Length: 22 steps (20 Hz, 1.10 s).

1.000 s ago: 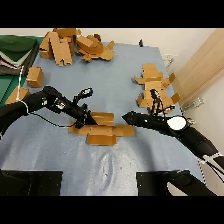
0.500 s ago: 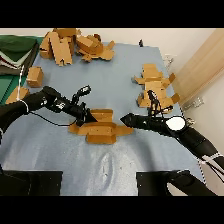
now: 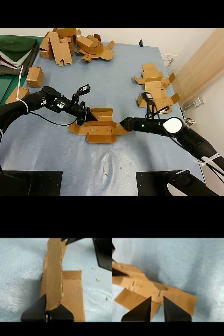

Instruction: Fold the box.

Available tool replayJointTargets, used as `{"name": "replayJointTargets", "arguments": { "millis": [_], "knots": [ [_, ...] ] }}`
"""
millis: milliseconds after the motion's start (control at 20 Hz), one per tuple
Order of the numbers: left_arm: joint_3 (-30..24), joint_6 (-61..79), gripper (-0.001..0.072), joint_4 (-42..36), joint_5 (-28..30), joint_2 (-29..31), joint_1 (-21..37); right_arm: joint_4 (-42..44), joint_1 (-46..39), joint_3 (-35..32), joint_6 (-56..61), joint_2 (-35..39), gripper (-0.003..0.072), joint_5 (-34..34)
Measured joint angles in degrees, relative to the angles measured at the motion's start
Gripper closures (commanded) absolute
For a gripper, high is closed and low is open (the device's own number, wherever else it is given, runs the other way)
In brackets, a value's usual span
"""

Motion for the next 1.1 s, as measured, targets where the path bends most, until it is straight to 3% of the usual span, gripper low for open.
{"name": "replayJointTargets", "arguments": {
  "millis": [250,500,800,1100],
  "knots": [
    [0.0,-0.1,0.0695,0.3,-0.1,0.8,0.0,-15.4,17.0,0.0,6.2,0.0,0.0462,1.2],
    [0.0,-0.1,0.0695,0.2,-0.5,1.1,0.0,-43.3,35.8,0.0,23.4,0.0,0.0447,2.7],
    [0.0,-0.1,0.0695,-0.3,-0.5,1.1,0.0,-62.7,41.5,0.0,27.7,-2.9,0.0448,3.5],
    [0.0,-0.1,0.0695,-0.6,-0.6,1.1,0.0,-69.1,42.3,1.3,28.2,-9.0,0.0448,-5.2]
  ]
}}
